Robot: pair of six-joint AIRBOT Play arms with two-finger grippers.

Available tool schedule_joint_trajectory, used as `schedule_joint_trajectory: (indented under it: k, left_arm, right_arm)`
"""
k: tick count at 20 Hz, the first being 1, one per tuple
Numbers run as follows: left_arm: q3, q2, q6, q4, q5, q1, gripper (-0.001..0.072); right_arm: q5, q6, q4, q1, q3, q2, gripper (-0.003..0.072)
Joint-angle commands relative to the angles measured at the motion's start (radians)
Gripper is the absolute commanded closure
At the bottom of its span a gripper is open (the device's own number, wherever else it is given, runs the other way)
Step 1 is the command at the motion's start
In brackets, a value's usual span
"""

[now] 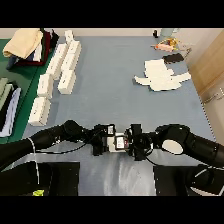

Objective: Fold the box.

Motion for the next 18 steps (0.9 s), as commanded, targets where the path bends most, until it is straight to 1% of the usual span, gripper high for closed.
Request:
schedule_joint_trajectory:
  k: [1, 9, 10, 11, 12, 18]
  left_arm:
    - [0.001, 0.0, 0.0, 0.0, 0.0, 0.0, 0.0263]
    - [0.001, 0.0, 0.0, 0.0, 0.0, 0.0, 0.0263]
    - [0.001, 0.0, 0.0, 0.0, 0.0, 0.0, 0.0263]
    - [0.001, 0.0, 0.0, 0.0, 0.0, 0.0, 0.0263]
    - [0.001, 0.0, 0.0, 0.0, 0.0, 0.0, 0.0263]
    - [0.001, 0.0, 0.0, 0.0, 0.0, 0.0, 0.0263]
  right_arm:
    - [-0.105, 0.046, -0.049, 0.042, -0.065, 0.066, 0.0106]
    - [-0.15, 0.046, -0.111, 0.042, -0.072, 0.075, 0.0108]
    - [-0.15, 0.046, -0.116, 0.042, -0.072, 0.075, 0.0116]
    - [-0.15, 0.046, -0.122, 0.042, -0.072, 0.075, 0.0165]
    - [-0.152, 0.047, -0.129, 0.042, -0.072, 0.075, 0.0182]
    - [-0.164, 0.047, -0.147, 0.042, -0.072, 0.077, 0.0184]
